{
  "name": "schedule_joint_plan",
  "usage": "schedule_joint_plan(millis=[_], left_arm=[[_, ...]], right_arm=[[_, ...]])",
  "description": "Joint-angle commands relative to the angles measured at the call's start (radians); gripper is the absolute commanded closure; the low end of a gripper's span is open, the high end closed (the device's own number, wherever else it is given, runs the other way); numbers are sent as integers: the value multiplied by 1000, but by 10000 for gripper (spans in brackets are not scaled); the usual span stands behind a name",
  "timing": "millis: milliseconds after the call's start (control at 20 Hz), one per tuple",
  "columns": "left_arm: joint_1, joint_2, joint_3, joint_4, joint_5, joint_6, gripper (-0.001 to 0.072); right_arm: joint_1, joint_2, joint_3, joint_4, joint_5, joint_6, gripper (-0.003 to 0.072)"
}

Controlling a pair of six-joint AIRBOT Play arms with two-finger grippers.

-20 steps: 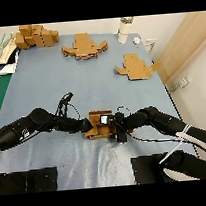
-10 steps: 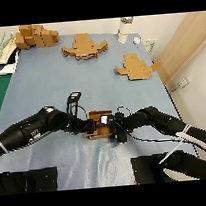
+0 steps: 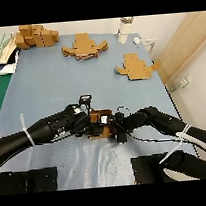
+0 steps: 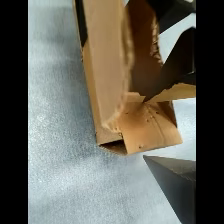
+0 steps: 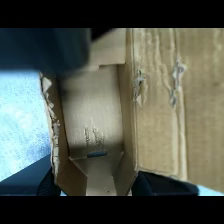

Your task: Fold the box.

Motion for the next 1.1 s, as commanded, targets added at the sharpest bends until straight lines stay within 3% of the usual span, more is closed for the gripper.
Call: schedule_joint_plan(millis=[0,350,600,650,750,950,1000,1050], left_arm=[[-13,-45,26,29,-23,-26,229],[-12,-112,57,33,-14,-26,230],[-11,-180,150,50,-134,-25,230],[-11,-187,155,52,-153,-26,260],[-11,-190,156,50,-153,-26,420],[-11,-190,157,40,-142,-76,426],[-11,-190,157,40,-142,-91,462],[-11,-190,157,40,-141,-89,686]], right_arm=[[0,-1,0,0,0,0,185],[0,-1,0,0,0,0,185],[0,-1,0,0,0,0,185],[0,-1,0,0,0,0,185],[0,-1,0,0,0,0,185],[0,-1,0,0,0,0,185],[0,-1,0,0,0,0,185],[0,-1,0,0,0,0,185]])
